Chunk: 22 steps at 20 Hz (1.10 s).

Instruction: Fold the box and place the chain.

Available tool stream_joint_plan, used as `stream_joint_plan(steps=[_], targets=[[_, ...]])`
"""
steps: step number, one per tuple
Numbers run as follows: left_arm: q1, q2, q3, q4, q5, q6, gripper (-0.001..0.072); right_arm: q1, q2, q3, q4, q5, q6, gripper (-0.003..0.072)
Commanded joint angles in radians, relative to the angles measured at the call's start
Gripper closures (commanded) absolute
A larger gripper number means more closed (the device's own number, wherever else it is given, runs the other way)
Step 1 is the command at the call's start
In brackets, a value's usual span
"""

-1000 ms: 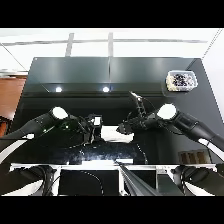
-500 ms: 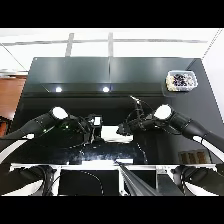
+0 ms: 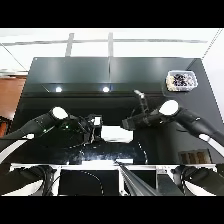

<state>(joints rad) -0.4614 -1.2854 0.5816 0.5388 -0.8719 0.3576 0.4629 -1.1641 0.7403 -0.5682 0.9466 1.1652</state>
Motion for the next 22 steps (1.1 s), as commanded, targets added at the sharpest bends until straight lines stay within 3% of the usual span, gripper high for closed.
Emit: stream_joint_plan(steps=[1,2,7,10,12,15,19,22], targets=[[0.006,0.018,0.000,0.010,-0.001,-0.027,0.0133,-0.128,0.127,0.062,-0.047,0.114,-0.024,0.0649],[0.008,0.037,0.000,0.019,0.001,-0.037,-0.0008,-0.183,0.172,0.076,-0.075,0.133,-0.020,0.0648],[0.008,0.188,0.000,0.227,-0.004,-0.332,-0.0006,-0.420,0.292,0.082,-0.125,0.196,-0.017,0.0648],[-0.019,0.242,0.023,0.205,-0.046,-0.474,-0.0004,-0.473,0.292,0.081,-0.166,0.181,-0.017,0.0649],[-0.085,0.222,0.067,0.205,-0.047,-0.522,-0.0002,-0.473,0.291,0.080,-0.201,0.149,-0.017,0.0649],[-0.184,0.150,0.137,0.199,0.073,-0.526,-0.0001,-0.473,0.291,0.077,-0.201,0.133,-0.017,0.0649],[-0.243,0.024,0.222,0.153,0.030,-0.565,-0.0001,-0.473,0.291,0.077,-0.201,0.133,-0.017,0.0648],[-0.258,-0.019,0.236,0.153,0.034,-0.569,-0.0001,-0.473,0.291,0.077,-0.201,0.134,-0.016,0.0648]])
